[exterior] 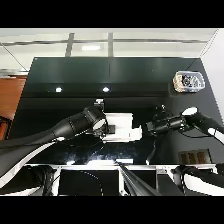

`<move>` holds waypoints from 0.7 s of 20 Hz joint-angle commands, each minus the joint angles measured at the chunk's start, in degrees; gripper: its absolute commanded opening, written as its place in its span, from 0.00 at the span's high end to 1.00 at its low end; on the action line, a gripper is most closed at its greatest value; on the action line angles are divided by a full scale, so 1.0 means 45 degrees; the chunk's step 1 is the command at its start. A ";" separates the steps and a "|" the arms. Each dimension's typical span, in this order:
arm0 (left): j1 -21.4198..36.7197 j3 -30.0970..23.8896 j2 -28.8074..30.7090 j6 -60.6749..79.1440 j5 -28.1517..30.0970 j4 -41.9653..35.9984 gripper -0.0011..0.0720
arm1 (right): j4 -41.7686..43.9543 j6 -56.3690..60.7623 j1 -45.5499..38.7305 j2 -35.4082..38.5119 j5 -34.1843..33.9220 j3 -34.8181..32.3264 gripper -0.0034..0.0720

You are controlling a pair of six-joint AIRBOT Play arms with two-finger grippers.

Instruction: Fold the box and place the chain.

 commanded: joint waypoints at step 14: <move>0.0005 -0.0005 0.0010 -0.0005 0.0005 0.0005 0.95 | -0.2200 0.3808 0.4269 0.0457 -0.3347 0.2011 0.22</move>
